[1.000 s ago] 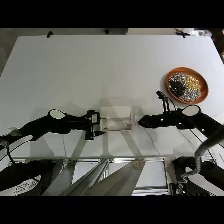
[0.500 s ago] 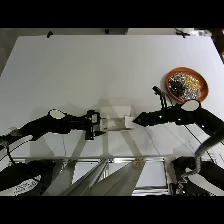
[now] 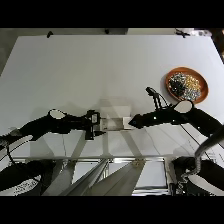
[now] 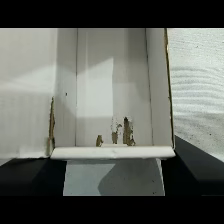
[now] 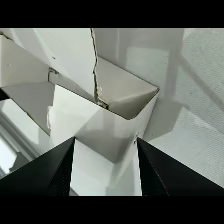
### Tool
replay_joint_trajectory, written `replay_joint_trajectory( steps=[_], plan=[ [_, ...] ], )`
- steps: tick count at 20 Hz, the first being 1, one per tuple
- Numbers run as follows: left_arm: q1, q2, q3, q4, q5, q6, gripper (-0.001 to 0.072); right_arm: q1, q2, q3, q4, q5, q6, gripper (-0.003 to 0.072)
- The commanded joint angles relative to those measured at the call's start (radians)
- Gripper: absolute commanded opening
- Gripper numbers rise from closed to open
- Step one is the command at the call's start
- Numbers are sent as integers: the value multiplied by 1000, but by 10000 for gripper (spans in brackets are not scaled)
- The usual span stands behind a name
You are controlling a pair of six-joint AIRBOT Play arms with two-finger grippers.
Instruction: Fold the box and place the chain.
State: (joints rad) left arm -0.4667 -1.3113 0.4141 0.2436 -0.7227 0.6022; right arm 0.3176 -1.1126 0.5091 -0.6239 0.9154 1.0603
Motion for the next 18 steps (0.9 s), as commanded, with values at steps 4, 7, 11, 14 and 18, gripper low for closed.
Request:
replay_joint_trajectory(
  steps=[4,7,11,14,18],
  plan=[
    [1,-1,1,0,0,0,112,88,1,73,-187,-34,224,440],
    [1,-1,1,0,0,0,112,143,1,97,-292,-46,345,436],
    [1,-1,1,0,0,0,112,199,-1,100,-429,-60,557,425],
    [1,-1,1,0,0,0,112,246,-2,100,-430,-105,619,407],
    [1,-1,1,0,0,0,112,291,-3,102,-456,-139,713,407]
  ],
)
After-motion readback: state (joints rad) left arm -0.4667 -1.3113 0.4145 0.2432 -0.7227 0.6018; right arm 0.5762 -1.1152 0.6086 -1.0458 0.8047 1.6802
